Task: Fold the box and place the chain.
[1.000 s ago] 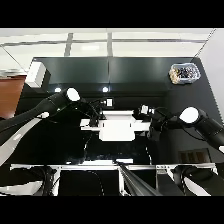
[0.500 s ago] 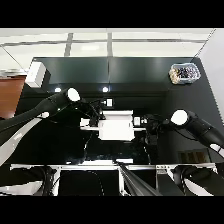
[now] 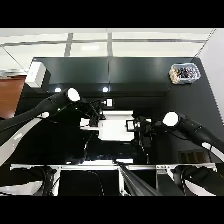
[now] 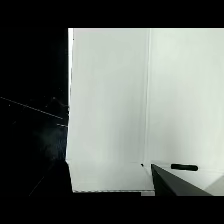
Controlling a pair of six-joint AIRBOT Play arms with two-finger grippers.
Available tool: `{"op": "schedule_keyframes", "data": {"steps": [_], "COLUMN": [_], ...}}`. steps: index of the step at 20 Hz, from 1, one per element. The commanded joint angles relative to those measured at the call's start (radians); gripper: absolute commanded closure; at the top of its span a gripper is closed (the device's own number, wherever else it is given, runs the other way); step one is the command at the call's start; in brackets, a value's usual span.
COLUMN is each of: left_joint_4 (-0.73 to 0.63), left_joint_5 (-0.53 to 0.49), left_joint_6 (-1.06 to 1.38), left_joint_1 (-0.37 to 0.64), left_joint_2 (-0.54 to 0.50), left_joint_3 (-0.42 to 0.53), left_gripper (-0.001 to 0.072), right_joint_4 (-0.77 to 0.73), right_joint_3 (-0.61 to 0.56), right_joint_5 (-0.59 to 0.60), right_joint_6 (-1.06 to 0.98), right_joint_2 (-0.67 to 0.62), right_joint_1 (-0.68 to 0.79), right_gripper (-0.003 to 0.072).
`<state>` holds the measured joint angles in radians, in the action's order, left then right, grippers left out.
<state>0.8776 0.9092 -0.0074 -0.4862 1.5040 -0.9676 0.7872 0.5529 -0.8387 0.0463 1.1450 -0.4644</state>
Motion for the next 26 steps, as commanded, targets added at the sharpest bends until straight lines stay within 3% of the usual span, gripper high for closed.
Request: {"op": "schedule_keyframes", "data": {"steps": [1,4,10,15,26], "left_joint_4": [0.000,0.000,0.000,0.000,0.000], "left_joint_5": [0.000,0.001,0.004,0.020,0.019], "left_joint_6": [-0.001,-0.001,-0.001,-0.001,0.000], "left_joint_1": [0.000,0.000,0.000,-0.002,-0.002], "left_joint_2": [0.000,0.000,0.000,0.000,0.000], "left_joint_3": [-0.001,-0.001,-0.001,-0.001,-0.001], "left_gripper": [0.0685,0.0685,0.0685,0.0685,0.0685], "right_joint_4": [-0.016,-0.066,-0.073,-0.160,-0.159], "right_joint_3": [0.000,0.001,0.010,0.030,0.045], "right_joint_5": [0.097,0.167,0.146,0.143,0.113], "right_joint_6": [0.015,0.014,-0.013,0.048,0.061], "right_joint_2": [0.014,0.011,-0.070,-0.072,-0.072], "right_joint_1": [-0.046,-0.051,0.019,0.039,0.114], "right_gripper": [-0.0025,-0.0025,-0.0025,-0.0025,-0.0025]}}
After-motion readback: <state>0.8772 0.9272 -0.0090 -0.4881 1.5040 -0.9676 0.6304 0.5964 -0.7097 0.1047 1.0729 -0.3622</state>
